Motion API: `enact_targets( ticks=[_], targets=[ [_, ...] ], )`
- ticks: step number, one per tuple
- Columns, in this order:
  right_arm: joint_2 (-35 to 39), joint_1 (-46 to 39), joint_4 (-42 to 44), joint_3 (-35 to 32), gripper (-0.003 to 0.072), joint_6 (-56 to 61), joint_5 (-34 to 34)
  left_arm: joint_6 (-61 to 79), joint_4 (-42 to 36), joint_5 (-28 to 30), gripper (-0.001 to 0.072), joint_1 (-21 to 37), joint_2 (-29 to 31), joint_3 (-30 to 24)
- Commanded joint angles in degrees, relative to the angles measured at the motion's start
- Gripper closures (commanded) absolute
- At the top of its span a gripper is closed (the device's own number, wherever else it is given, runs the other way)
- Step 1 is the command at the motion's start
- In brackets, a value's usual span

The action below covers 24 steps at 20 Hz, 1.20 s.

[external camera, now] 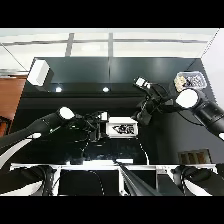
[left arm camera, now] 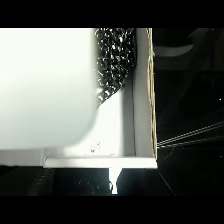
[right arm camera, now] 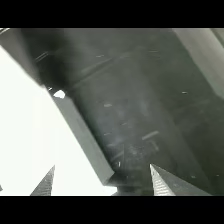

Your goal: Fold the box and place the chain.

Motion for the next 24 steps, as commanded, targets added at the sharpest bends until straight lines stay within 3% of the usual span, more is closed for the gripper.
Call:
enact_targets(
  ticks=[1,8,19,20,21,23,24],
  targets=[
    [0.13,0.52,0.02,0.90,-0.0034,-6.69,8.55,0.00,0.00,-0.04,0.0431,-0.02,-0.04,0.00],
    [-0.11,1.25,2.73,-5.18,-0.0034,-16.55,4.22,0.00,0.00,-0.04,0.0430,-0.02,-0.04,0.00],
    [-0.13,3.82,3.61,-5.31,-0.0034,-17.94,2.25,0.00,0.00,-0.04,0.0430,-0.02,-0.04,0.00],
    [-0.11,3.82,2.89,-5.31,0.0076,-17.92,2.32,0.00,0.00,-0.04,0.0430,-0.02,-0.04,0.00],
    [-0.13,3.82,2.71,-5.31,0.0254,-17.92,2.95,0.00,0.00,-0.04,0.0431,-0.02,-0.04,0.00],
    [-0.11,3.82,2.82,-5.31,0.0278,-17.90,2.95,0.00,0.00,-0.07,0.0430,-0.02,-0.04,0.00],
    [-0.11,3.82,2.82,-5.31,0.0340,-17.88,3.10,0.00,0.00,-0.04,0.0430,-0.02,-0.04,0.00]
  ],
)
